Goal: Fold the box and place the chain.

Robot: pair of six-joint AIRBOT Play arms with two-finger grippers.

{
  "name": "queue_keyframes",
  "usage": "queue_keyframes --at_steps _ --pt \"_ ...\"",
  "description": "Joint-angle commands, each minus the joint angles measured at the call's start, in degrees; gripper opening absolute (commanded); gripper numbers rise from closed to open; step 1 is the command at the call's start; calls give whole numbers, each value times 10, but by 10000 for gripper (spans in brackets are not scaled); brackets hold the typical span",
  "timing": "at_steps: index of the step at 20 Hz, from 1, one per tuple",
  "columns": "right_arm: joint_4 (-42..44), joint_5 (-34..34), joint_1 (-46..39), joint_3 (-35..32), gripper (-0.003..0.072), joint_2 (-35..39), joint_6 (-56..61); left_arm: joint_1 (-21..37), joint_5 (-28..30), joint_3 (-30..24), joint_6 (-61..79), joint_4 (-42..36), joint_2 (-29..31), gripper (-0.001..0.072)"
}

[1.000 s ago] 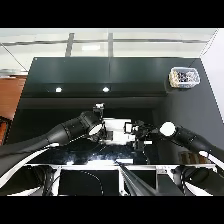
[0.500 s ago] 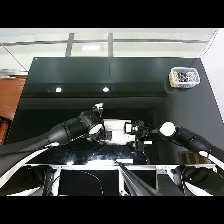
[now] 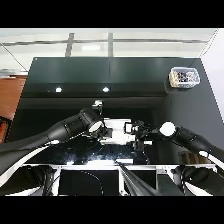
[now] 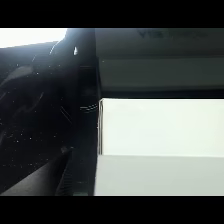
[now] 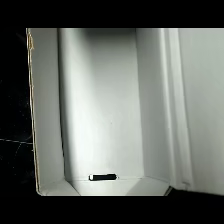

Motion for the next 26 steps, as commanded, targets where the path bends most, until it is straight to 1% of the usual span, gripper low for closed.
queue_keyframes --at_steps 1,2,4,5,6,7,11,12,13,14,16,18,26 --pt "0 0 0 0 203 0 0 2 4 1 -1 1 -4 348" --pt "0 0 0 0 203 0 0 2 5 1 -1 1 -6 278" --pt "0 0 0 0 202 0 0 1 13 1 0 -7 -11 218" --pt "0 0 0 0 203 0 0 -1 20 1 0 -14 -12 207" --pt "0 0 0 0 203 0 0 -1 24 1 2 -15 -12 73" --pt "0 0 0 0 203 0 0 -2 26 1 3 -14 -12 28" --pt "0 0 0 0 203 0 0 -5 29 1 3 -15 -12 31" --pt "0 0 0 0 203 0 0 -5 28 2 3 -15 -12 92" --pt "0 0 0 0 203 0 0 -4 20 5 2 -17 -12 268" --pt "0 0 0 0 203 0 0 -2 5 14 -8 -14 -12 414" --pt "0 0 0 0 203 0 0 8 -10 33 -11 -11 -12 511" --pt "0 0 0 0 203 0 0 14 -16 42 -11 -9 -12 511" --pt "0 0 0 0 203 0 0 7 -33 42 -11 -1 -18 506"
